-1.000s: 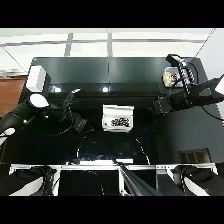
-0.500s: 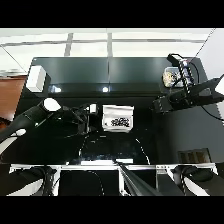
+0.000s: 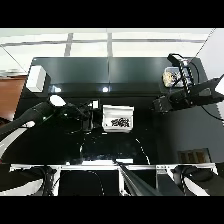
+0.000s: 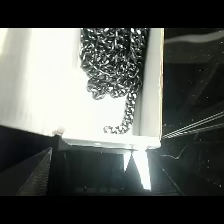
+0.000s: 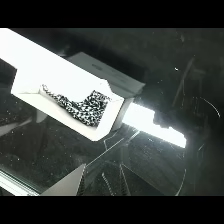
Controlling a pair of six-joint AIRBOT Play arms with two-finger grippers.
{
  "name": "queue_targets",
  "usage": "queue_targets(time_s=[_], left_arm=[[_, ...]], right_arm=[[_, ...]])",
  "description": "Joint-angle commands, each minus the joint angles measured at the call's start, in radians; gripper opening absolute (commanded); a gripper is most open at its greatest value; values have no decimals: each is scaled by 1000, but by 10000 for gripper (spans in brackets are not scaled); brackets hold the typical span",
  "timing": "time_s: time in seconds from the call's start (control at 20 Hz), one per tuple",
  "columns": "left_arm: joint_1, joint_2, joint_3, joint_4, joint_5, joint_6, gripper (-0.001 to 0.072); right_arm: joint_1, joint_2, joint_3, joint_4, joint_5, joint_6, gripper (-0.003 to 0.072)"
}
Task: Fold the box and place the chain.
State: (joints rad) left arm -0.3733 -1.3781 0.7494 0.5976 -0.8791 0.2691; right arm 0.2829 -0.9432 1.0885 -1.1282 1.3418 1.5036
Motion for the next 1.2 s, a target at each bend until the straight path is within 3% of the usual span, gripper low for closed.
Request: queue_targets(time_s=[0.0, 0.3, 0.6, 0.8, 0.85, 1.0, 1.05, 1.1, 1.15], left_arm=[[-16, -24, 12, 7, -9, 14, 702], [-26, -26, 12, 27, -19, 12, 702], [-27, -43, 12, -67, 14, 13, 706], [-39, -55, 17, -63, 19, 15, 702], [-42, -55, 17, -58, 19, 17, 682], [-49, -55, 17, -56, 20, 19, 398], [-50, -55, 17, -55, 22, 19, 385], [-50, -55, 17, -55, 22, 19, 384], [-50, -55, 17, -55, 22, 19, 384]], right_arm=[[0, 0, 0, 1, 0, 0, 259], [0, 0, 0, 1, -10, 0, 259], [0, -2, 0, 1, -48, 0, 259], [9, -3, -1, -7, -138, 0, 258], [11, -5, -2, -7, -178, 0, 258], [11, -13, -51, -6, -352, 3, 259], [11, -24, -78, -5, -416, 4, 261], [13, -41, -108, 5, -487, 11, 412], [19, -70, -127, 18, -546, 10, 683]])
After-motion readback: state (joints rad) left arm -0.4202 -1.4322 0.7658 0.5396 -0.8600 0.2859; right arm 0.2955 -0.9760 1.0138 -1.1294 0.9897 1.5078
